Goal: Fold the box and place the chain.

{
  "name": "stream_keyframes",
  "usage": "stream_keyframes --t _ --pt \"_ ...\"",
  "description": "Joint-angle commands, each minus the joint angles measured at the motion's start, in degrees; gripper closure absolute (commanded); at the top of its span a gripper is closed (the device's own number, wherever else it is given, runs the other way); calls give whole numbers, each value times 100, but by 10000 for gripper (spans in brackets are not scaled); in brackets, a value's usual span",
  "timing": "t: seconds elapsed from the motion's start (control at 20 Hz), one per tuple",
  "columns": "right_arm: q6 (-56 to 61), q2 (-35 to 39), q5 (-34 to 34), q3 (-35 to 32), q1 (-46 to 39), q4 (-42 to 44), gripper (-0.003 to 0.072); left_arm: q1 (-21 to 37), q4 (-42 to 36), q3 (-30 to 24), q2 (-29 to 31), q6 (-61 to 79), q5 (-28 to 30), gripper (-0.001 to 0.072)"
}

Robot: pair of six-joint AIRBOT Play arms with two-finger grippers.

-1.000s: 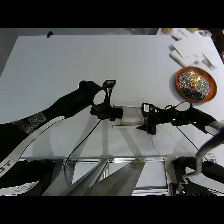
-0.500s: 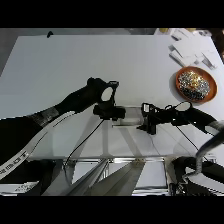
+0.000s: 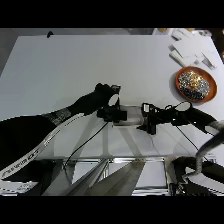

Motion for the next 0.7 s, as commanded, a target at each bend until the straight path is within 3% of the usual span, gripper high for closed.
stream_keyframes --t 0.0,0.1,0.25,0.3,0.4,0.65 --pt "0 4 0 2 -2 0 431 -26 26 4 -70 -52 39 655" --pt "0 4 0 0 -2 0 431 -28 26 4 -72 -138 37 707" --pt "0 4 0 0 -2 0 431 -28 33 4 -70 -160 -24 706" --pt "0 4 0 0 -2 0 431 -28 31 4 -66 -153 -35 672" --pt "0 4 0 0 -2 0 431 -28 28 7 -59 -129 -46 499" --pt "0 4 0 2 -2 0 431 -26 35 7 -63 -127 -278 514"
